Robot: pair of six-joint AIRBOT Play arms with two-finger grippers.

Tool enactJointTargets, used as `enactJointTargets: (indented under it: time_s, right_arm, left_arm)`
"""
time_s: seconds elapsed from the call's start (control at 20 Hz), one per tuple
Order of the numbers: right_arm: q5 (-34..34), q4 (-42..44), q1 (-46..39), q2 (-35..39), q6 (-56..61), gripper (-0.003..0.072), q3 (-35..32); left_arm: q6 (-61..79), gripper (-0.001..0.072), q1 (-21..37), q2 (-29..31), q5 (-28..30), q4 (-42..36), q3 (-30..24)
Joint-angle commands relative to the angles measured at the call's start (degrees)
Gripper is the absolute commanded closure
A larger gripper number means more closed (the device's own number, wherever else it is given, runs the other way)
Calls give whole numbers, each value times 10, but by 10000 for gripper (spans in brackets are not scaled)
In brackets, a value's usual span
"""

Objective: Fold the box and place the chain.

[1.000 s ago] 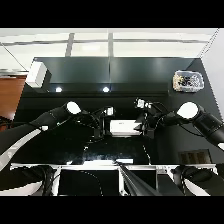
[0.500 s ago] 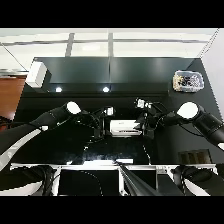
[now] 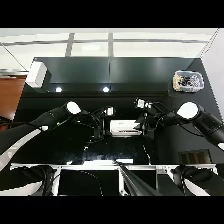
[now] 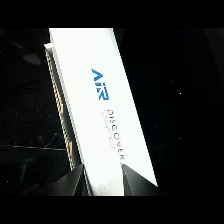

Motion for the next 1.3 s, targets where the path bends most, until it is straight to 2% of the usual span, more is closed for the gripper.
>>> enactJointTargets:
  time_s: [0.0,0.65,0.7,0.75,1.25]
  right_arm:
    - [0,-2,1,0,0,409,-1]
    - [14,-11,1,-1,16,407,-1]
    - [13,-11,1,-1,19,327,-1]
    - [14,-11,1,-1,20,284,-1]
    - [13,-11,1,-14,24,297,-1]
  left_arm:
    - [0,312,0,0,0,0,0]
    - [0,312,0,0,0,0,0]
    - [0,312,0,0,0,0,0]
    - [0,312,0,0,0,0,0]
    - [0,312,0,0,0,0,0]
